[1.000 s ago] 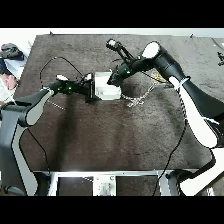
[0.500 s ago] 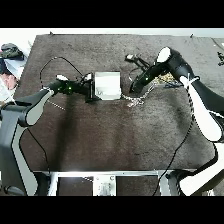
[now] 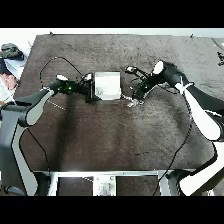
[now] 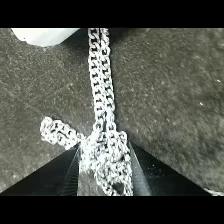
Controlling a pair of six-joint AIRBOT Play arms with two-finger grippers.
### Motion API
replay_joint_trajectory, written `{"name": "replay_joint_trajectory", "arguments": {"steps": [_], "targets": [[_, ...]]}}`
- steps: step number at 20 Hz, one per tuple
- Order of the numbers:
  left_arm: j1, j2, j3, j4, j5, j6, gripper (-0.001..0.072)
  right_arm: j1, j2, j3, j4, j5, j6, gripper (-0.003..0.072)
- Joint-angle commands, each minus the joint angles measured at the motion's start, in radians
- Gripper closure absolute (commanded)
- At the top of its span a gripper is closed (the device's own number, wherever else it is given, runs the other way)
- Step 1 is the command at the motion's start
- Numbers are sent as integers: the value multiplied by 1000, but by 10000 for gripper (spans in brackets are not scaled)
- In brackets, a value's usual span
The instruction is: Fold the box and place the chain.
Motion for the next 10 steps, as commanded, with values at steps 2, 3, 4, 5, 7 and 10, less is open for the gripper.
{"name": "replay_joint_trajectory", "arguments": {"steps": [2, 3, 4, 5, 7, 10], "targets": [[0, 0, 1, 0, 0, 0, 238, 5, -30, -6, 10, -39, -11, 333], [0, 0, 1, 0, 0, 0, 238, 9, -31, -6, 22, -42, -11, 333], [0, 0, 1, 0, 0, 0, 239, 17, -31, -6, 22, -44, -21, 334], [0, 0, 1, 0, 1, 0, 238, 26, -31, -6, 11, -55, -38, 334], [0, 0, 1, 0, 1, 0, 238, 41, -33, -6, -15, -91, -45, 352], [0, 0, 1, 0, 1, 0, 238, 47, -54, -6, -31, -96, -48, 352]]}}
